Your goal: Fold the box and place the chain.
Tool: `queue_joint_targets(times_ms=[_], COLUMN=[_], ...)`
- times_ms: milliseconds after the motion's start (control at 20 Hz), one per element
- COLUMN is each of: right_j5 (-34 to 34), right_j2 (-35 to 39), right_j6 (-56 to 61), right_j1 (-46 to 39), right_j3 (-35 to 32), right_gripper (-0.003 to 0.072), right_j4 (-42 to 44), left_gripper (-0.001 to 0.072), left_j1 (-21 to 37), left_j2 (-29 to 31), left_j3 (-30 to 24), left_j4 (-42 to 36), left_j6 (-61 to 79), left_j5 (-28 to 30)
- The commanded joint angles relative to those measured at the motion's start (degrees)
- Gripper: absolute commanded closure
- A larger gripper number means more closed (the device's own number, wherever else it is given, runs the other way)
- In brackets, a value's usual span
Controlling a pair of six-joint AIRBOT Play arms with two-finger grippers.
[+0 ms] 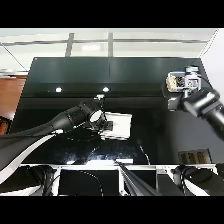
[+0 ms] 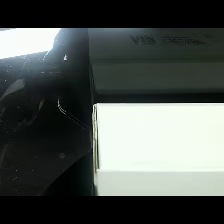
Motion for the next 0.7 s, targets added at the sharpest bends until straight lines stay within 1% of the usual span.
queue_joint_targets(times_ms=[0, 50, 100, 150, 250, 350, 450, 550, 650], right_j5=[-16.5, -17.0, -15.7, -13.1, -7.8, -5.4, -5.8, -6.1, -6.3], right_j2=[-7.7, -11.5, -15.9, -20.5, -28.6, -35.6, -40.2, -43.5, -45.3], right_j6=[-1.7, -1.7, -2.1, -2.1, 0.4, 4.9, 6.7, 8.5, 8.5], right_j1=[-19.1, -22.7, -25.6, -27.4, -28.6, -28.8, -28.7, -28.7, -28.8], right_j3=[3.0, 7.2, 12.4, 17.9, 27.3, 35.0, 39.8, 43.2, 44.9], right_gripper=[-0.0034, -0.0034, -0.0034, -0.0034, -0.0034, -0.0034, 0.0063, 0.0064, 0.0079], right_j4=[18.1, 24.6, 30.1, 33.2, 34.0, 34.6, 36.4, 36.9, 37.3], left_gripper=[0.0679, 0.0679, 0.0679, 0.0679, 0.0679, 0.0679, 0.0679, 0.0679, 0.0679], left_j1=[0.0, 0.0, 0.0, 0.0, 0.0, 0.0, 0.0, 0.0, 0.0], left_j2=[0.0, 0.0, 0.0, 0.0, 0.0, 0.0, 0.0, 0.0, 0.0], left_j3=[0.0, 0.0, 0.0, 0.0, 0.0, 0.0, 0.0, 0.0, 0.0], left_j4=[0.0, 0.0, 0.0, 0.0, 0.0, 0.0, 0.0, 0.0, 0.0], left_j6=[0.0, 0.0, 0.0, 0.0, 0.0, 0.0, 0.0, 0.0, 0.0], left_j5=[0.0, 0.0, 0.0, 0.0, 0.0, 0.0, 0.0, 0.0, 0.0])
